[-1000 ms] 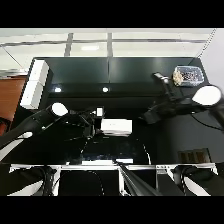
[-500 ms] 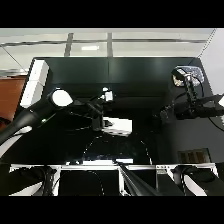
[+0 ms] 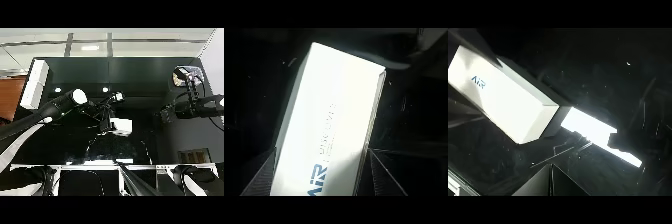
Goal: Fold the box and place the chain.
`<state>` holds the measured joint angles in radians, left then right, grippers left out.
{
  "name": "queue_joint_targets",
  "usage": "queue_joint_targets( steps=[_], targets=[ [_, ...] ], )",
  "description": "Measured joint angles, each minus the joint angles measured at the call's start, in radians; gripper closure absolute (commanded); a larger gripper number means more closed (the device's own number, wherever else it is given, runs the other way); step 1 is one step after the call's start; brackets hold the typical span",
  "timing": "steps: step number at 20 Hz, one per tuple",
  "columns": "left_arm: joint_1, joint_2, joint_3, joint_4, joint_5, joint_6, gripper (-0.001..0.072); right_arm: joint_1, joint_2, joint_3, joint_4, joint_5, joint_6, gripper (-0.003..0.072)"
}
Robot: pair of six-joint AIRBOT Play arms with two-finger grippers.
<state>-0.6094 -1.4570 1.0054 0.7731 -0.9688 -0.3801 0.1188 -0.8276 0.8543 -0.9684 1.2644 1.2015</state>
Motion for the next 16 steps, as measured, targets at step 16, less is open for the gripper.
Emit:
queue_joint_targets(
  steps=[16],
  targets=[
    [-0.116, -0.045, 0.045, 0.185, -0.014, -0.154, 0.0043, 0.000, 0.000, 0.000, -0.001, -0.019, -0.001, 0.0671]
  ],
)
